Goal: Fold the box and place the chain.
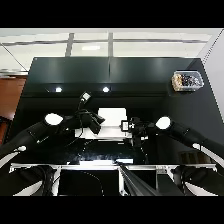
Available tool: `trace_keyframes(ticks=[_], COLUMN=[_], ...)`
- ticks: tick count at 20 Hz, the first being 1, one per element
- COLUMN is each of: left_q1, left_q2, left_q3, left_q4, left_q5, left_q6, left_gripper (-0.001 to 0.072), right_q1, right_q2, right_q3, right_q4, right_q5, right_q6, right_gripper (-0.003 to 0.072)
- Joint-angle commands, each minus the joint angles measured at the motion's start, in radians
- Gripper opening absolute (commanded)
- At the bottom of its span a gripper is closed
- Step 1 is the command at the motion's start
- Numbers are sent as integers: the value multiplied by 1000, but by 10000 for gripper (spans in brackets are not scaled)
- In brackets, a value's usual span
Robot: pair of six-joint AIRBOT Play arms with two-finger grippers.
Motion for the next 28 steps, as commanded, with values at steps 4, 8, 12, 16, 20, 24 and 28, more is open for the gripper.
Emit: trace_keyframes(ticks=[4, 8, 12, 16, 20, 24, 28], left_q1=[14, 123, 291, 281, 237, 150, 97], left_q2=[23, 167, 286, 265, 220, 134, 102], left_q3=[29, 43, 43, -21, -45, -45, -44], left_q4=[187, 380, 549, 651, 592, 562, 506], left_q5=[-42, -97, -420, -497, -308, -283, -211], left_q6=[-1, -144, -159, 168, 267, 359, 359], left_gripper=[29, 30, 34, 701, 700, 684, 684], right_q1=[0, 0, 0, 0, 0, 0, 0], right_q2=[0, 0, 0, 0, 0, 0, 0], right_q3=[0, 0, 0, 0, 0, 0, 0], right_q4=[0, 0, 0, 1, 0, 1, 1], right_q5=[0, 0, 0, 0, 0, 0, 0], right_q6=[0, 0, 0, 0, 0, 0, 0], right_gripper=[477, 477, 477, 477, 477, 477, 477])
